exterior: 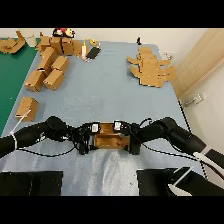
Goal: Fold the box.
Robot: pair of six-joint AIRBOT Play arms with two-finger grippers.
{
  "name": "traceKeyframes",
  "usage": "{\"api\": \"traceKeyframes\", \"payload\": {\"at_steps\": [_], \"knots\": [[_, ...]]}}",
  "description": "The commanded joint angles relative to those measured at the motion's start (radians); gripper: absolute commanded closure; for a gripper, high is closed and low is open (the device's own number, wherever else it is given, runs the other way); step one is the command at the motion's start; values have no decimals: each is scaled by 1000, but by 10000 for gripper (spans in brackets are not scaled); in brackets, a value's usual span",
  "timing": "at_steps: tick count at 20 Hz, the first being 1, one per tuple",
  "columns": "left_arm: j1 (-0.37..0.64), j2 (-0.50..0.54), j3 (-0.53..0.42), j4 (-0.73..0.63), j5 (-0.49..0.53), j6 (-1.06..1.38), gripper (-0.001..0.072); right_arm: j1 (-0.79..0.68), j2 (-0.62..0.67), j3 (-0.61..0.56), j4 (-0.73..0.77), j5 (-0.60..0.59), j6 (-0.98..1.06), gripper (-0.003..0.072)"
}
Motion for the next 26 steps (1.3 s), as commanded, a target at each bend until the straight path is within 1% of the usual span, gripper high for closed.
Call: {"api": "traceKeyframes", "payload": {"at_steps": [1, 3, 4, 5, 6, 7, 9, 12, 13, 14, 15, 16, 18, 20, 23, 26], "knots": [[0, 1, 0, 0, 0, 0, 224, 0, 121, 4, -32, -207, 275, -24], [0, 1, 0, 0, 0, 0, 224, 0, 198, 4, -12, -303, 474, -24], [0, 1, 0, 0, 0, 0, 224, 0, 231, 4, 7, -334, 579, -24], [0, 1, 0, 0, 0, 0, 224, 0, 259, 3, 45, -338, 674, -24], [0, 1, 0, 0, 0, 0, 224, 0, 284, 3, 90, -335, 745, -23], [0, 1, 0, 0, 0, 0, 224, 0, 301, 3, 124, -332, 772, -23], [0, 1, 0, 0, 0, 0, 224, 0, 313, 3, 190, -323, 874, -20], [0, 1, 0, 0, 0, 0, 224, 0, 304, 3, 254, -255, 1027, -20], [0, 1, 0, 0, 0, 0, 224, 0, 295, 3, 277, -218, 1086, -3], [0, 1, 0, 0, 0, 0, 224, 1, 282, 3, 309, -175, 1139, 194], [0, 1, 0, 0, 0, 0, 224, 1, 269, 3, 329, -131, 1181, 587], [0, 1, 0, 0, 0, 0, 224, 0, 257, 4, 336, -97, 1219, 683], [0, 1, 0, 0, -1, 0, 224, 0, 229, 9, 336, 18, 1226, 683], [0, 1, 0, 0, 0, 0, 224, -1, 170, 52, 335, 100, 1183, 684], [0, 1, 0, 0, 0, 0, 224, -7, 10, 150, 335, 125, 1122, 684], [0, 1, 0, 0, 0, 0, 224, -7, -179, 219, 322, 155, 1053, 684]]}}
